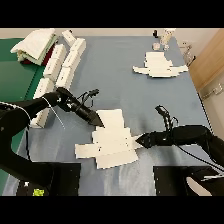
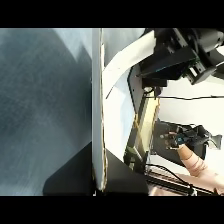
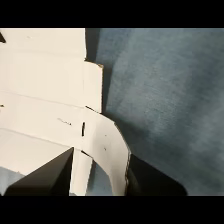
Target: Fold the box.
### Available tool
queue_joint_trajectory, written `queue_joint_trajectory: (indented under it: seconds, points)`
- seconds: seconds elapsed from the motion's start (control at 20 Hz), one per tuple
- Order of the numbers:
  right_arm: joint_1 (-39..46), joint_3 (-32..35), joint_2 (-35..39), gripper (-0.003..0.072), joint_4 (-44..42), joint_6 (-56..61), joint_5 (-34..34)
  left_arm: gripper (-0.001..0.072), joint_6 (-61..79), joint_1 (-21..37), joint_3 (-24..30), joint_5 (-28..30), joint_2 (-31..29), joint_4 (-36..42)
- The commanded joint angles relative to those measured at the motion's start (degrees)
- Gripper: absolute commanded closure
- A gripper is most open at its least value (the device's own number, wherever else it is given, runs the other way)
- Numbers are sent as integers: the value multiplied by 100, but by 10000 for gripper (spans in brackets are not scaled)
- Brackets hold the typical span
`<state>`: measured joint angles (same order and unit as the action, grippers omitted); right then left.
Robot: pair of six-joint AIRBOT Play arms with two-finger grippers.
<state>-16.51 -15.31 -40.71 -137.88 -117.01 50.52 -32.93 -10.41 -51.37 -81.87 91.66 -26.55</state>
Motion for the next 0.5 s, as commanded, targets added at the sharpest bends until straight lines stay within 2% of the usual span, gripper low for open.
queue_joint_trajectory:
  seconds: [0.0,0.2,0.25,0.35,0.45]
  points:
    - [11,-166,2,242,1056,107,-85,695,57,4,-31,-35,-2,-2]
    - [13,-603,0,242,3733,2083,-332,697,916,-37,-295,-55,-188,321]
    - [13,-721,0,242,4164,2500,-330,697,1318,-70,-315,-46,-313,468]
    - [13,-999,0,242,4660,3254,-358,699,2159,-197,-315,227,-664,490]
    - [13,-1294,2,242,4913,3956,-444,701,2636,-428,-299,789,-1121,179]
